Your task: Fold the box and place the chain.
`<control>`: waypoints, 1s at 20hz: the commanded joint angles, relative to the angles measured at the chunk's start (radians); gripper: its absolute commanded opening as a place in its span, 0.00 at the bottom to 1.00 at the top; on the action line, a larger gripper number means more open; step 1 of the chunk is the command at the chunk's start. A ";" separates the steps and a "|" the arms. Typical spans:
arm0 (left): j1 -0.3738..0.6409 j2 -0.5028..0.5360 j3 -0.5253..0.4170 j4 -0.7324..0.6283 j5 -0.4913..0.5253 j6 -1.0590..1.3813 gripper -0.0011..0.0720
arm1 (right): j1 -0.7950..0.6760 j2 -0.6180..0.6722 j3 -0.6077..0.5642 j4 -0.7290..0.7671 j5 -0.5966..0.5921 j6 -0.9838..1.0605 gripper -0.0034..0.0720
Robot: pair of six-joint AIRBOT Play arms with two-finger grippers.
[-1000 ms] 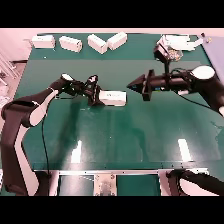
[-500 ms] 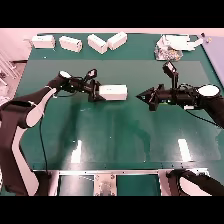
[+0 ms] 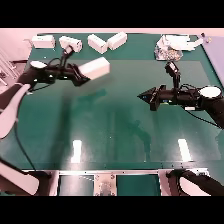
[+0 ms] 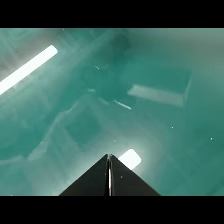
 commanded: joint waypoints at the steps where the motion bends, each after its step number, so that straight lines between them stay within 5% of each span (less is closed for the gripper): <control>1: 0.056 0.206 -0.176 -0.004 0.304 -0.070 0.03 | -0.001 0.002 0.000 0.003 -0.025 0.026 0.06; 4: 0.055 0.357 -0.355 -0.003 0.580 -0.098 0.03 | 0.000 0.002 0.000 0.005 -0.046 0.048 0.06; 12: 0.052 0.412 -0.607 -0.008 0.945 -0.346 0.04 | -0.001 0.001 0.000 0.003 -0.054 0.048 0.06; 20: 0.052 0.343 -0.664 -0.003 0.998 -0.343 0.04 | -0.001 0.001 0.000 0.004 -0.055 0.051 0.06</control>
